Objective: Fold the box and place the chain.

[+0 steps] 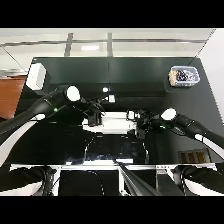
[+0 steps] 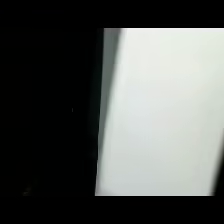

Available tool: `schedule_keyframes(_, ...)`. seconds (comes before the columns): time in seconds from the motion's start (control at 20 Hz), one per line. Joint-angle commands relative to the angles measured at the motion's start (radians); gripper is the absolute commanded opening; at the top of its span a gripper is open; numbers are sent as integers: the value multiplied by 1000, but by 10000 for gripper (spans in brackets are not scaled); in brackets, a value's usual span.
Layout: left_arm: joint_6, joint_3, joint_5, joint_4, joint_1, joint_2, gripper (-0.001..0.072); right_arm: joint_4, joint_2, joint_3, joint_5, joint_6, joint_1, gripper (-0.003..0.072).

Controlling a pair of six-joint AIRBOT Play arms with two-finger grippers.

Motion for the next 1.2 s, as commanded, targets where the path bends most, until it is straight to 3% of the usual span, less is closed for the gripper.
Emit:
schedule_keyframes(0.0,-289,50,-185,294,5,69,638,-16,0,0,5,12,1,423)
schedule_keyframes(0.05,-355,50,-220,317,14,94,632,-16,0,0,5,13,1,423)
schedule_keyframes(0.1,-424,50,-264,298,30,113,536,-14,0,0,5,13,1,423)
schedule_keyframes(0.15,-470,50,-311,242,43,121,371,-7,0,0,5,12,1,423)
schedule_keyframes(0.2,-491,47,-377,130,60,119,76,-5,0,0,5,12,1,423)
schedule_keyframes(0.25,-478,30,-426,-18,73,115,23,-5,0,0,5,12,1,423)
schedule_keyframes(0.3,-462,-7,-426,-177,75,114,23,-4,0,0,5,12,1,423)
schedule_keyframes(0.4,-407,-109,-287,-405,52,113,23,-5,0,0,4,12,1,423)
schedule_keyframes(0.5,-389,-179,-35,-516,31,110,23,-4,0,0,4,12,1,423)
schedule_keyframes(0.6,-378,-172,145,-600,46,96,23,-4,0,0,4,12,1,423)
schedule_keyframes(0.7,-379,-159,297,-602,53,71,24,-5,0,0,4,12,1,423)
schedule_keyframes(0.9,-382,-137,272,-499,77,-32,24,-4,0,0,4,12,1,423)
schedule_keyframes(1.15,-381,-137,222,-494,81,-103,24,-5,0,0,4,12,1,423)
